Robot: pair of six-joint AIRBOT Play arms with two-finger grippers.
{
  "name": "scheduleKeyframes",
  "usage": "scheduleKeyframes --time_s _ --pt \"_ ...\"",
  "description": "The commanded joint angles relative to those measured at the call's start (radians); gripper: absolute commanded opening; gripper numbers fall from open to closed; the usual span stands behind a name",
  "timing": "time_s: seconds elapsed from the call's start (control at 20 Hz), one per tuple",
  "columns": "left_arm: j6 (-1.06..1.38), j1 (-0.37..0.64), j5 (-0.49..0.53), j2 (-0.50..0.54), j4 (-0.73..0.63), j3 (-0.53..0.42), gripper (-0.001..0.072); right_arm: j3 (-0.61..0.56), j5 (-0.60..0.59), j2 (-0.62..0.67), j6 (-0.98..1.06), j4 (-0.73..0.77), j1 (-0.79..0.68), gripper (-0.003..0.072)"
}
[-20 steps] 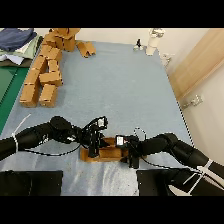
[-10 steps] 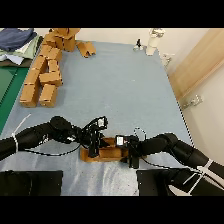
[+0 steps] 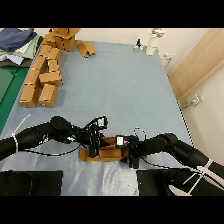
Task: Fold the box.
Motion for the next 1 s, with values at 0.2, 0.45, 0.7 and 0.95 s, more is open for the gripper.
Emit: scheduleKeyframes --time_s 0.2,0.45,0.7,0.95 --pt "0.000 0.001 0.000 -0.001 -0.002 0.001 0.0015 0.000 0.001 0.000 0.000 0.001 0.001 0.0519" --pt "-0.089 0.001 0.035 0.000 -0.023 0.001 0.0445 0.000 0.002 0.000 0.000 0.001 0.001 0.0518" --pt "-0.254 0.013 0.051 0.040 0.058 0.001 0.0499 0.000 0.002 0.000 0.000 0.000 0.001 0.0519" --pt "-1.102 0.101 -0.145 0.272 0.698 0.001 0.0693 0.001 0.002 0.000 0.001 0.001 0.001 0.0519"
